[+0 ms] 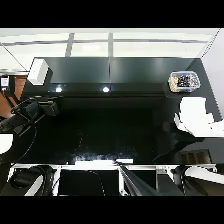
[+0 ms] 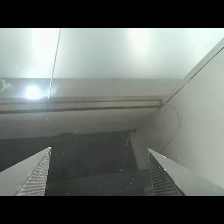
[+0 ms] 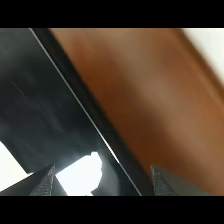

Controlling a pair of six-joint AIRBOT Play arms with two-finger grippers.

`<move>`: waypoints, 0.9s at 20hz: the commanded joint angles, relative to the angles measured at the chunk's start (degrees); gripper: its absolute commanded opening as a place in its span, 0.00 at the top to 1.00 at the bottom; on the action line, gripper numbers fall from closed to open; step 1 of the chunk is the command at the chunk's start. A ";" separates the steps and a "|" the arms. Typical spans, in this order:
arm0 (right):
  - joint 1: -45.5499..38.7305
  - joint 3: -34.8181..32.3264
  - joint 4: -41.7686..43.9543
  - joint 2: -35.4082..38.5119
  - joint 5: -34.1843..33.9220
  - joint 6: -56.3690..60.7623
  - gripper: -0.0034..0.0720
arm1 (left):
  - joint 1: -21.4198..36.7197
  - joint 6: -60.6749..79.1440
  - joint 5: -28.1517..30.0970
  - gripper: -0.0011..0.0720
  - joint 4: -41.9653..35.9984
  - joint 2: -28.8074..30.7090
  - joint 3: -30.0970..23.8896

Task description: Fold the box and place the chain.

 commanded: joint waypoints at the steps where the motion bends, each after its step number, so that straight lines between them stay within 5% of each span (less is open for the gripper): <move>1: -1.51 6.40 -5.55 -7.72 16.50 -4.98 0.00 | 0.00 0.00 0.00 0.02 -0.31 -0.04 -0.02; 5: -0.61 6.40 -2.14 -8.61 19.23 -12.70 0.00 | 0.00 0.00 -0.04 0.02 -1.64 -0.04 -0.02; 10: -0.04 6.40 -2.05 -8.63 19.50 -16.41 0.92 | 0.00 -0.02 -0.04 0.02 -2.05 -0.04 -0.02; 18: 3.56 -1.29 22.97 -3.78 23.02 -18.40 0.94 | 0.00 0.00 -0.07 0.02 -6.60 -0.04 -0.02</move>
